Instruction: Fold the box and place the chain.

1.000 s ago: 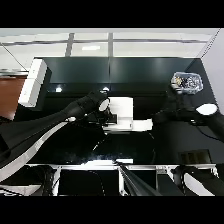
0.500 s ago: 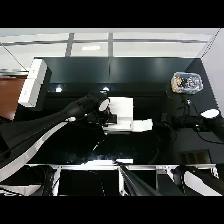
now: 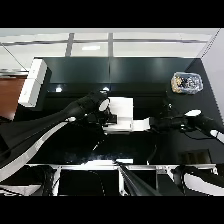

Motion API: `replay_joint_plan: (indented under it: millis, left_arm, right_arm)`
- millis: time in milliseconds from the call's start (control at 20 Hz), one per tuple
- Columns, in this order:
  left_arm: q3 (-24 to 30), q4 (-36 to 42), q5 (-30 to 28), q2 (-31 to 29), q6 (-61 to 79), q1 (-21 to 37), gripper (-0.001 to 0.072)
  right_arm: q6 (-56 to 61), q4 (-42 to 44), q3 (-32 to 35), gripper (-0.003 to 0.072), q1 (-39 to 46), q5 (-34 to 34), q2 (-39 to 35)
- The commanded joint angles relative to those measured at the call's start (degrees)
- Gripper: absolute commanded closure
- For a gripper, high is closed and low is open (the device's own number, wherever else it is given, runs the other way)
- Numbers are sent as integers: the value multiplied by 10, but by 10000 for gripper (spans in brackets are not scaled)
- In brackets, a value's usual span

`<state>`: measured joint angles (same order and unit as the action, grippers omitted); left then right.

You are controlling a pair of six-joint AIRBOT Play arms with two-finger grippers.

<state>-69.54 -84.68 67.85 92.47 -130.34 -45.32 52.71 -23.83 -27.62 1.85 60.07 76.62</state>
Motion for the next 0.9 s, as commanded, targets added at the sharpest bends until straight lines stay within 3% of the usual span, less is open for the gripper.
replay_joint_plan:
  millis: [0, 150, 200, 300, 350, 700, 850]
  left_arm:
    - [0, 1, -1, 0, 0, 0, 676]
    - [0, 1, -1, 0, 0, 0, 676]
    - [0, 1, -1, 0, 0, 0, 676]
    - [0, 1, -1, 0, 0, 0, 676]
    - [0, 1, -1, 0, 0, 1, 676]
    - [0, 1, -1, 0, 0, 1, 676]
    - [0, 1, -1, 0, 0, 1, 676]
  right_arm:
    - [-38, 36, -10, 664, -26, 10, 10]
    - [-44, 35, -42, 661, -26, 39, 10]
    - [-43, 34, -52, 629, -26, 48, 10]
    - [-34, 32, -66, 300, -26, 69, 10]
    - [-34, 32, -71, 201, -27, 77, 10]
    - [8, 17, -92, 183, -75, 63, 10]
    - [107, -85, -134, 184, -141, -1, 10]
